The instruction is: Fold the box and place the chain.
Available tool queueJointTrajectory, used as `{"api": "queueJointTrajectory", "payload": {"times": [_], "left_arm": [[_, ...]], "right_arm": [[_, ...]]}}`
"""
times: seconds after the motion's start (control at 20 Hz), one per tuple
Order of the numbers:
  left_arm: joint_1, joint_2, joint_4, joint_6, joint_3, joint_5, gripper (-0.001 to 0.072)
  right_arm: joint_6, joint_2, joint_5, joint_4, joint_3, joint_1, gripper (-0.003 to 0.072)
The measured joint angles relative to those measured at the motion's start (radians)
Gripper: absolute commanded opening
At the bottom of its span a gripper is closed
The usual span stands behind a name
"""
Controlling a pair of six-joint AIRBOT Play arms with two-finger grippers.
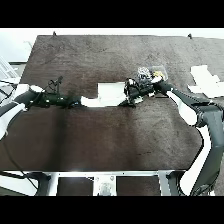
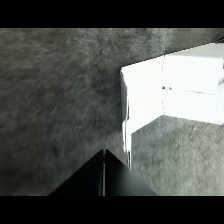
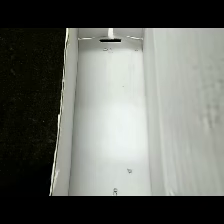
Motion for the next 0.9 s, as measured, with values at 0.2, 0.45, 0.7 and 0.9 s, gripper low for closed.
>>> {"api": "queueJointTrajectory", "payload": {"times": [0.2, 0.45, 0.7, 0.9], "left_arm": [[-0.048, -0.064, -0.036, 0.020, 0.044, 0.021, 0.0021], [-0.090, -0.103, -0.076, 0.028, 0.121, -0.006, 0.0020], [-0.100, -0.111, -0.116, 0.061, 0.175, -0.068, 0.0421], [-0.102, -0.112, -0.148, 0.082, 0.187, -0.123, 0.0421]], "right_arm": [[0.000, 0.000, 0.000, 0.000, 0.000, 0.000, 0.0437], [0.000, 0.000, 0.000, 0.000, 0.000, 0.000, 0.0438], [0.000, 0.000, 0.000, 0.000, 0.000, 0.000, 0.0438], [0.000, 0.000, 0.000, 0.000, 0.000, 0.000, 0.0438]]}}
